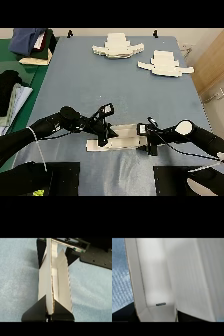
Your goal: Fold the box.
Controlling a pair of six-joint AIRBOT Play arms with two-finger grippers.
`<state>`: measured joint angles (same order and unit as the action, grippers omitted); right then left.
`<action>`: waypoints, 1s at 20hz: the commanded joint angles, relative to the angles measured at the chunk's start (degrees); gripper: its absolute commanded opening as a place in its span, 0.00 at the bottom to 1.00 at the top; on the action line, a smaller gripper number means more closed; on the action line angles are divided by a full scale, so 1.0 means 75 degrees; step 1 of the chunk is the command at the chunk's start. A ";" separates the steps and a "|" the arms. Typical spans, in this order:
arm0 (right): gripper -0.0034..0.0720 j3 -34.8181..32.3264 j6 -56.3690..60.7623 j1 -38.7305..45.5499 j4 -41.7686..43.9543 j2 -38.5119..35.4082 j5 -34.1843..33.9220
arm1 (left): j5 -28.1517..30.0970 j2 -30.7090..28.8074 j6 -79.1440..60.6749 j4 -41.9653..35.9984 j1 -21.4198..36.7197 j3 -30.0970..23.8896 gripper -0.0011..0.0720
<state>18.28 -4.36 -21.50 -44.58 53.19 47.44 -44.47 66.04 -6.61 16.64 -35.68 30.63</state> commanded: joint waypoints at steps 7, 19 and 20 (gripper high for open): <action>0.73 -0.0003 0.0000 -0.0006 0.0003 -0.0006 0.0009 | 0.0064 0.0006 0.0009 -0.0015 0.0000 0.0003 0.04; 0.73 -0.0003 0.0000 -0.0006 0.0003 -0.0006 0.0009 | -0.1043 -0.2162 0.6630 0.3902 0.0417 0.0003 0.96; 0.73 -0.0003 0.0000 -0.0003 0.0003 -0.0006 0.0012 | -0.1288 -0.2602 0.7702 0.3955 0.0478 0.0003 0.83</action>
